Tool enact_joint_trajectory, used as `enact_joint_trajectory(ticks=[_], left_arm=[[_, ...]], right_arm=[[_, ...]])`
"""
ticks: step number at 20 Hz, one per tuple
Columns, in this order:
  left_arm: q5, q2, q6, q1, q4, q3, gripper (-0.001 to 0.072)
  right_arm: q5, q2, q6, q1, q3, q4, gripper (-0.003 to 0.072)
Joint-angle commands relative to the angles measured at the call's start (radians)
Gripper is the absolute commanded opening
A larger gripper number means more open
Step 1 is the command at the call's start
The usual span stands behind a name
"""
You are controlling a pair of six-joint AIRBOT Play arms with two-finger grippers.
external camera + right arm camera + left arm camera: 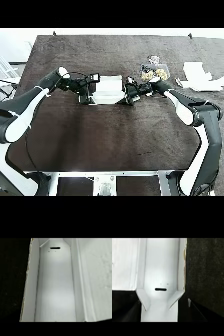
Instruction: Fold the box and place the chain.
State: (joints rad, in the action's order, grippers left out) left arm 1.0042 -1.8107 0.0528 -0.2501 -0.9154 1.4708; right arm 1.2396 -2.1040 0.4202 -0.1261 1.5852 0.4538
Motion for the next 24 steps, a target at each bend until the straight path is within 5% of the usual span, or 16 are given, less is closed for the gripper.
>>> enact_joint_trajectory(ticks=[1,4,6,11,12,13,22,23,24], left_arm=[[-0.027,-0.008,-0.005,-0.006,0.002,0.000,0.0710],[-0.028,-0.009,-0.005,-0.006,0.002,0.000,0.0701],[-0.027,-0.010,-0.005,-0.006,0.003,0.000,0.0533],[-0.027,-0.010,-0.009,-0.006,0.003,0.000,0.0519],[-0.028,-0.010,-0.010,-0.006,0.002,0.000,0.0394],[-0.027,-0.010,-0.009,-0.006,0.003,0.000,0.0346],[-0.027,-0.011,-0.055,-0.006,0.085,0.000,0.0342],[-0.028,-0.011,-0.055,-0.006,0.094,0.000,0.0281],[-0.028,-0.013,-0.055,-0.006,0.094,0.000,0.0125]], right_arm=[[0.000,0.000,0.000,-0.001,0.000,0.000,0.0591],[0.000,0.000,0.000,-0.001,0.000,0.000,0.0591],[0.000,0.000,0.000,-0.001,0.000,0.000,0.0591],[0.000,0.000,0.000,-0.001,0.000,0.000,0.0590],[0.000,0.000,0.000,-0.001,0.000,0.000,0.0590],[0.000,0.000,0.000,-0.001,0.000,0.000,0.0591],[0.000,0.000,0.000,-0.001,0.000,0.000,0.0591],[0.000,0.000,0.000,-0.001,0.000,0.000,0.0590],[0.000,0.000,0.000,-0.001,0.000,0.000,0.0591]])
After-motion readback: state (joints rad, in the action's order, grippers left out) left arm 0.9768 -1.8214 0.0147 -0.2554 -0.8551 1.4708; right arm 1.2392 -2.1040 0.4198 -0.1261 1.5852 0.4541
